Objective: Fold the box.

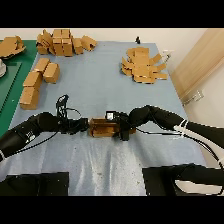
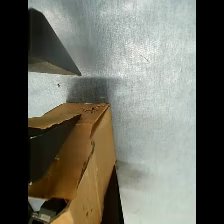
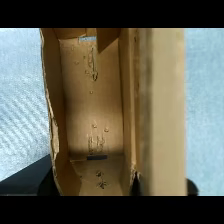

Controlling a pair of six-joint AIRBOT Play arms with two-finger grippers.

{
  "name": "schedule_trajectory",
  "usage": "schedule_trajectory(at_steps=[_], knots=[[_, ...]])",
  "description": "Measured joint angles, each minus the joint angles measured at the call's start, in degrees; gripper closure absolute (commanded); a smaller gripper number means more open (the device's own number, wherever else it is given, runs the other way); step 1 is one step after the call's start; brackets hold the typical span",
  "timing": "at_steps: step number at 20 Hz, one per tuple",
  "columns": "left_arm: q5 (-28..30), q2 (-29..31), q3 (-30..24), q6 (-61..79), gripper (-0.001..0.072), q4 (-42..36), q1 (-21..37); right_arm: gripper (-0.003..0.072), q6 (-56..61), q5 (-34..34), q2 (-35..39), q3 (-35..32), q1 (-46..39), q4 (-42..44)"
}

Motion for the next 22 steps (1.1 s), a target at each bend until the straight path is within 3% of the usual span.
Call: schedule_trajectory(at_steps=[11, 22], knots=[[0.55, 0.04, 0.17, 3.58, 0.0319, -1.97, 1.66, 0.0147, -0.02, 0.0, -0.02, 0.0, 0.0, 0.0], [-3.19, 0.09, 0.17, 18.23, 0.0319, -15.15, 2.6, 0.0146, -0.02, -0.02, 0.0, 0.0, 0.0, 0.0]])
